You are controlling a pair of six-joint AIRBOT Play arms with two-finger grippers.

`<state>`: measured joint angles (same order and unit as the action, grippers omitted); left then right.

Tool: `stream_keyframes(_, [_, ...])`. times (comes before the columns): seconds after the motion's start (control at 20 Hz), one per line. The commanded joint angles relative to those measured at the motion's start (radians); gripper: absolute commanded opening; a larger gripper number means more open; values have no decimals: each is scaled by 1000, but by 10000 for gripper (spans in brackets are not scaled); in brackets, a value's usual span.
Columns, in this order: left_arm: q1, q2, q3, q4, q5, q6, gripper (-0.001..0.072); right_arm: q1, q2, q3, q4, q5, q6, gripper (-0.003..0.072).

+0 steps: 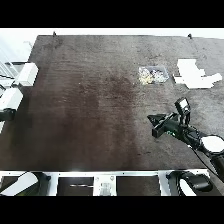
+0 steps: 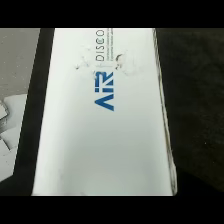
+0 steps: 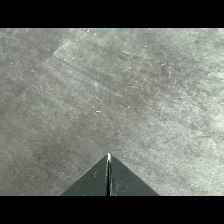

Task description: Fold the box and place the chain.

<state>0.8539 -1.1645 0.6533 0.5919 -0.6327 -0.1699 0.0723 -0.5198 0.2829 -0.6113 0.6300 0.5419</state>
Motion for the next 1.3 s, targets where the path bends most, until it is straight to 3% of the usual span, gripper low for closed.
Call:
stream_keyframes(0.0, [16, -63, 9, -48, -3, 80, 13, -1, 1, -1, 0, -33, 0, 12])
stream_keyframes(0.2, [15, -137, 10, -71, 17, 125, 15, -1, 1, -1, 0, -46, 0, 12])
stream_keyframes(0.65, [15, -165, 5, -101, 19, 150, 20, -1, 1, -1, 1, -78, 1, 12])
stream_keyframes(0.7, [15, -165, 5, -96, 7, 152, 153, -1, 1, -1, 2, -81, 1, 12])
stream_keyframes(0.75, [15, -165, 5, -95, 4, 152, 485, -1, 1, -1, 2, -81, 1, 12])
stream_keyframes(0.8, [15, -165, 5, -95, 4, 151, 720, -1, 1, -1, 1, -82, 0, 12])
stream_keyframes(0.95, [15, -164, 6, -95, -27, 153, 720, -1, 1, -1, 1, -84, 0, 15])
stream_keyframes(1.0, [15, -159, 6, -94, -37, 153, 720, -1, 1, -1, 1, -84, 0, 108])
stream_keyframes(1.05, [15, -153, 8, -94, -41, 153, 720, -1, 1, -1, 2, -84, 1, 253])
stream_keyframes(1.2, [15, -89, 11, -71, -39, 143, 720, -1, 1, 0, 2, -84, 1, 454])
stream_keyframes(1.25, [15, -59, 17, -68, -44, 132, 720, -1, 1, 0, 2, -84, 1, 486])
